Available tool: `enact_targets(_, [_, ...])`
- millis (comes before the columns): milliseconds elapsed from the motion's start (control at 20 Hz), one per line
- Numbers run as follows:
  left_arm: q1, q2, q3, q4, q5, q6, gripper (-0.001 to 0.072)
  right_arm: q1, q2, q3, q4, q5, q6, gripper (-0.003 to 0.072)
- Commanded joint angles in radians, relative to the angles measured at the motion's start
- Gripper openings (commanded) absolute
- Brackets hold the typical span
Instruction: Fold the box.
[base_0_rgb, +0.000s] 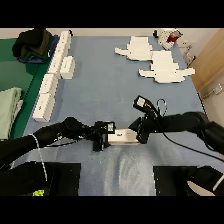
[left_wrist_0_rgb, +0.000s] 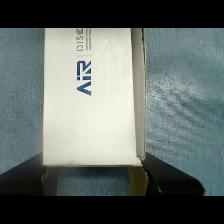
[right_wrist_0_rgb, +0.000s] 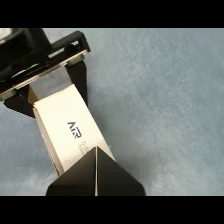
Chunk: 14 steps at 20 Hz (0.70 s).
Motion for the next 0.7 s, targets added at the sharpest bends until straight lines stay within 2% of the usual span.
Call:
enact_targets(0, [0.000, 0.000, 0.001, 0.000, 0.000, 0.000, 0.0403, -0.097, -0.124, 0.171, -0.032, -0.272, -0.046, 0.0004])
enact_targets(100, [0.000, 0.000, 0.001, 0.000, 0.000, 0.000, 0.0404, -0.127, -0.180, 0.256, -0.089, -0.362, -0.101, 0.0004])
enact_targets(200, [0.000, 0.000, 0.001, 0.000, 0.000, 0.000, 0.0404, -0.148, -0.204, 0.310, -0.136, -0.380, -0.175, 0.0005])
enact_targets(400, [0.000, 0.000, 0.001, 0.000, 0.000, 0.000, 0.0404, -0.204, -0.212, 0.326, -0.210, -0.272, -0.115, 0.0006])
enact_targets(650, [0.000, 0.000, 0.001, 0.000, 0.000, 0.000, 0.0404, -0.243, -0.213, 0.326, -0.251, -0.259, -0.027, 0.0006])
